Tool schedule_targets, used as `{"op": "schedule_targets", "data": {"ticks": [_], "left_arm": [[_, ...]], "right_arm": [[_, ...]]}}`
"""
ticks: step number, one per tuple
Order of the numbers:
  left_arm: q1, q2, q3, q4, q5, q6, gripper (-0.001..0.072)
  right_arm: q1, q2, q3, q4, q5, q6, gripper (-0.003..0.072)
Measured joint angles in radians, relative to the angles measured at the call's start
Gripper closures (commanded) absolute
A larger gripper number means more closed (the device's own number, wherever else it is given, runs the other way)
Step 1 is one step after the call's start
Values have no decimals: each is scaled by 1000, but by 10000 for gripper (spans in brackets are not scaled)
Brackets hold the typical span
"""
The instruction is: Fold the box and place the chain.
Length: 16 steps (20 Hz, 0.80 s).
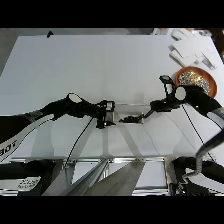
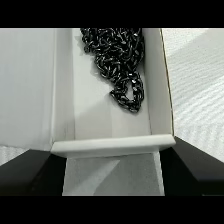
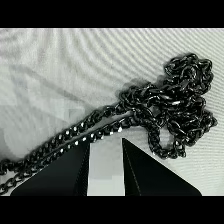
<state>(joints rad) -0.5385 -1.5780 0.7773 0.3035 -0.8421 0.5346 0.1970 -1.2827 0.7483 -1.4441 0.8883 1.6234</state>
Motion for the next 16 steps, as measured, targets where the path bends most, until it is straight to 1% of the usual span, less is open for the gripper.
{"op": "schedule_targets", "data": {"ticks": [6, 11, 12, 14, 15, 16], "left_arm": [[0, 0, 0, 0, 0, 0, 506], [0, 0, 0, 0, 0, 0, 507], [0, 0, 0, 0, 0, 0, 507], [0, 0, 0, 0, 0, 0, 506], [0, 0, 0, 0, 0, 0, 506], [0, 0, 0, 0, 0, 0, 506]], "right_arm": [[0, -8, -1, -7, -25, 3, 453], [0, -21, 0, -14, -24, 3, 454], [0, -26, 0, -15, -20, 4, 471], [0, -37, 0, -21, -12, 4, 599], [-1, -40, 0, -26, -10, 4, 647], [-2, -43, 0, -23, -11, 4, 664]]}}
